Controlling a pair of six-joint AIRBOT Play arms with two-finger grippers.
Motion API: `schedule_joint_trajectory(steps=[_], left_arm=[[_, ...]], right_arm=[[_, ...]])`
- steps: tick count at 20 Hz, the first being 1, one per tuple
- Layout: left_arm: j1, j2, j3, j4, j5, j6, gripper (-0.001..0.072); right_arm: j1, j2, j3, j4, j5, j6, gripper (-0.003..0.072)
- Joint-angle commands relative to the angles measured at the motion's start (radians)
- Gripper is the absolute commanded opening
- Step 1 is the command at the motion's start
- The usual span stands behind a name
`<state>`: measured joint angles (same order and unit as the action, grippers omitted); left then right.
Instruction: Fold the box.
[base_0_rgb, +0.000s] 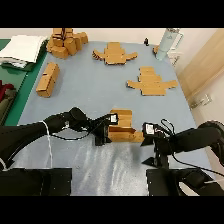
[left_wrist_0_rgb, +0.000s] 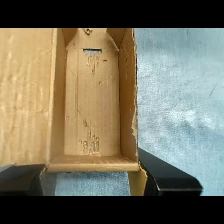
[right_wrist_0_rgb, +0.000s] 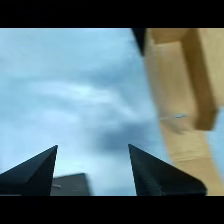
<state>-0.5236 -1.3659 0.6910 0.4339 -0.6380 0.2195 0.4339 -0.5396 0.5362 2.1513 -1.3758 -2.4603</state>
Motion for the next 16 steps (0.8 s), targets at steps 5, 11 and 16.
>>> schedule_joint_trajectory(steps=[5,11,16], left_arm=[[0.000,0.000,0.001,0.000,0.000,0.000,0.0490],[0.000,0.000,0.001,0.000,0.000,0.000,0.0490],[0.000,0.000,0.001,0.000,0.000,0.000,0.0490]], right_arm=[[0.010,0.036,0.000,0.135,0.005,0.981,0.0720],[0.010,0.034,0.000,0.134,0.192,1.006,0.0719],[0.010,0.034,0.000,0.135,0.260,1.124,0.0708]])
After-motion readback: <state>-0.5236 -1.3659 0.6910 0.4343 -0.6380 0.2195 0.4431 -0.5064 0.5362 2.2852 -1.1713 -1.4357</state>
